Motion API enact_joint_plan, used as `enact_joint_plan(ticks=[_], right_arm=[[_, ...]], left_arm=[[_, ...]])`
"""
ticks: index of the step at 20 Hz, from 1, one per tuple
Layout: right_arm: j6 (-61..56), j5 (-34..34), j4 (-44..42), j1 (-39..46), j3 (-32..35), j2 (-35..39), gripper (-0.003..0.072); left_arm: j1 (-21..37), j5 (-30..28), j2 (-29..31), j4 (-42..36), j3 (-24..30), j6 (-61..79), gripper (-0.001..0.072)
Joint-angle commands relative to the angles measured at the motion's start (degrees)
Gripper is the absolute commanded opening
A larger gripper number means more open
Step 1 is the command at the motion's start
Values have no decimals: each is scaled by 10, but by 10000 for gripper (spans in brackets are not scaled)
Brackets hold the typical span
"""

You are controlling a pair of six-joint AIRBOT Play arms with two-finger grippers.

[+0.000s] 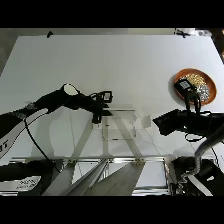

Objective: Fold the box and place the chain.

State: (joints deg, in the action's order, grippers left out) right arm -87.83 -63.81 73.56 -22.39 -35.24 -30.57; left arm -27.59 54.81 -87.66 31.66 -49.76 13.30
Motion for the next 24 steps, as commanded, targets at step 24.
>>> enact_joint_plan(ticks=[24], right_arm=[[0,0,2,0,0,0,361]], left_arm=[[0,51,-5,19,-1,-7,115]])
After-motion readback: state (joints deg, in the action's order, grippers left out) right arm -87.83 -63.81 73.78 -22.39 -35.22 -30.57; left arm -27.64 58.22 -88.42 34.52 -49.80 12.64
